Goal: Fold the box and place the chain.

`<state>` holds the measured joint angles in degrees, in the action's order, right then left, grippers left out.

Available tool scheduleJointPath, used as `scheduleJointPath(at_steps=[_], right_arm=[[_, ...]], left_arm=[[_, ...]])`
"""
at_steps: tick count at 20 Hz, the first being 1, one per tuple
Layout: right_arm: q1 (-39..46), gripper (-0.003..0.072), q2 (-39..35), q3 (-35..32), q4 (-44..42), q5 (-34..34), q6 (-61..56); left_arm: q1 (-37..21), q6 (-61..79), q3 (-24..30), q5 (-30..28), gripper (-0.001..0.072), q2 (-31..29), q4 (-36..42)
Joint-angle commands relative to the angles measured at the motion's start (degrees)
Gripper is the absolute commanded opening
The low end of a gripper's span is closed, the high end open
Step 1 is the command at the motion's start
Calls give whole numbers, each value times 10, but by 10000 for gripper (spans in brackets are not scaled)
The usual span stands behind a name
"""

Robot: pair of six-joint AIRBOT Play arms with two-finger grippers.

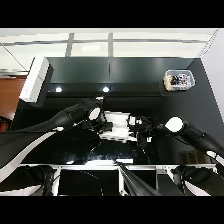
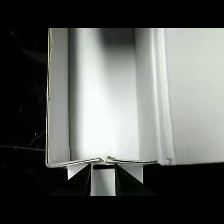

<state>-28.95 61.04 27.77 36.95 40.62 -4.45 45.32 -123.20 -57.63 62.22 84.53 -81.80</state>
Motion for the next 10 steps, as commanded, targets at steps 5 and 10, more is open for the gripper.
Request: scheduleJointPath(at_steps=[5, 10], right_arm=[[-37, 170, 45, 0, -57, -58, -12], [-37, 350, 45, 0, -59, -68, -14]], left_arm=[[0, 0, 0, -3, 27, 0, 3], [0, 0, 0, -2, 27, 0, 2]])
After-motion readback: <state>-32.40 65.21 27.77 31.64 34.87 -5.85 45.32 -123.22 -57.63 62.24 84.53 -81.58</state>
